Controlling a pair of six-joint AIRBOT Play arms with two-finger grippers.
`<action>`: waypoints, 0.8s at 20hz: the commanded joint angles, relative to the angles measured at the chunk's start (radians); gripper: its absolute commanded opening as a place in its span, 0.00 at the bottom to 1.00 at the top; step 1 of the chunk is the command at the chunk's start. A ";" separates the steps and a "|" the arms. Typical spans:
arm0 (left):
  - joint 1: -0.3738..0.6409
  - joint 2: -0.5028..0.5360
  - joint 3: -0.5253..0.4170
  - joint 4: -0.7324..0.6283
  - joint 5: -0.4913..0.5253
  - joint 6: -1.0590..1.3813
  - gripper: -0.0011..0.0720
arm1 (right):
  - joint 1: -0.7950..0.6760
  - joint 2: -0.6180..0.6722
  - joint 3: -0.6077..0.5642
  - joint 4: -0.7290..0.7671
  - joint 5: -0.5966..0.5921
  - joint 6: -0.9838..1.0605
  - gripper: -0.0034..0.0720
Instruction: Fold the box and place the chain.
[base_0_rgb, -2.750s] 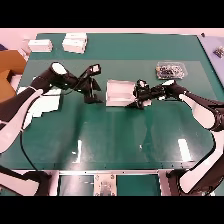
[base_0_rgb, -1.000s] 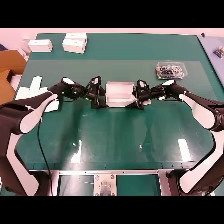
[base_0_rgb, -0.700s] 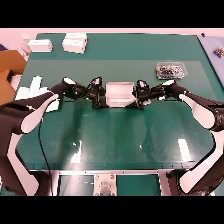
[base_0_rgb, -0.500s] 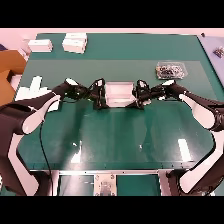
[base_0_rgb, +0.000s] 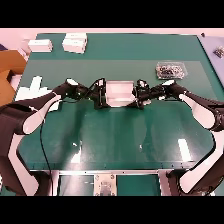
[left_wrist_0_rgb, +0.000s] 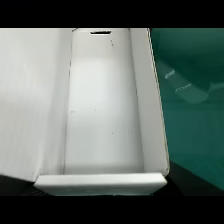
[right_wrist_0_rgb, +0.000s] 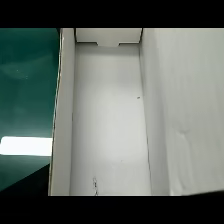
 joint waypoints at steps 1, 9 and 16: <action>0.000 0.000 0.001 -0.007 0.011 -0.001 0.88 | 0.000 0.000 0.001 -0.001 0.003 -0.001 0.81; 0.000 0.000 0.001 0.001 -0.004 0.000 0.73 | 0.000 0.000 0.001 -0.001 0.003 -0.001 0.81; 0.000 0.000 0.001 0.001 0.001 -0.001 0.73 | 0.000 0.000 0.001 -0.001 0.003 -0.001 0.81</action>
